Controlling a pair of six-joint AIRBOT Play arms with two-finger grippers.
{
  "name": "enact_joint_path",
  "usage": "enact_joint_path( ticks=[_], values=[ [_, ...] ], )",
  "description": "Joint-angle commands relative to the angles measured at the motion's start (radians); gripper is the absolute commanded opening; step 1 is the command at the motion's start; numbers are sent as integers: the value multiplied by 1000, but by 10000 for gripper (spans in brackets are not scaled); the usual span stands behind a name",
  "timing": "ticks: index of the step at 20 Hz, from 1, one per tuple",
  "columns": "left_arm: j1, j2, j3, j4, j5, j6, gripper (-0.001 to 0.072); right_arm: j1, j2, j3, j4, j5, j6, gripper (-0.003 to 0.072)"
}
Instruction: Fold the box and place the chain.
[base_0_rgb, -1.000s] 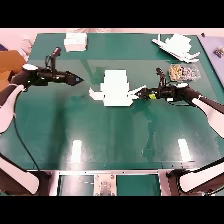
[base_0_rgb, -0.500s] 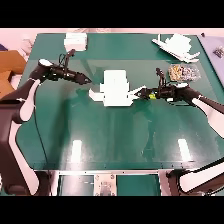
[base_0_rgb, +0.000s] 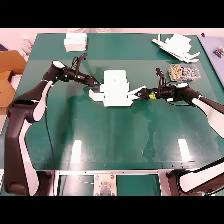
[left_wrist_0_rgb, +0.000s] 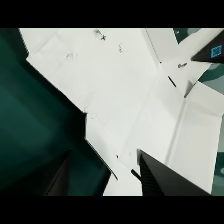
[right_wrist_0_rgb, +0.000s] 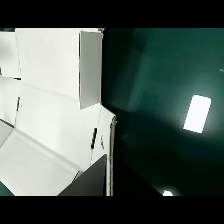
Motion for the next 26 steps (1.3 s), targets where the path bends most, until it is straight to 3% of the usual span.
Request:
enact_joint_path(
  ticks=[1,12,14,21,22,26],
  values=[
    [-19,-13,5,-9,39,5,488,0,0,1,0,5,0,13],
    [-76,-32,5,-1,85,31,476,4,0,1,0,4,1,13],
    [-76,-34,5,-2,89,41,390,4,0,1,1,1,0,12],
    [-78,-36,5,-26,68,100,389,5,0,1,1,-14,1,13],
    [-78,-37,5,-34,69,111,341,5,0,1,1,-14,1,12],
    [-101,-37,5,-33,74,152,343,5,0,2,1,-17,1,12]
  ],
)
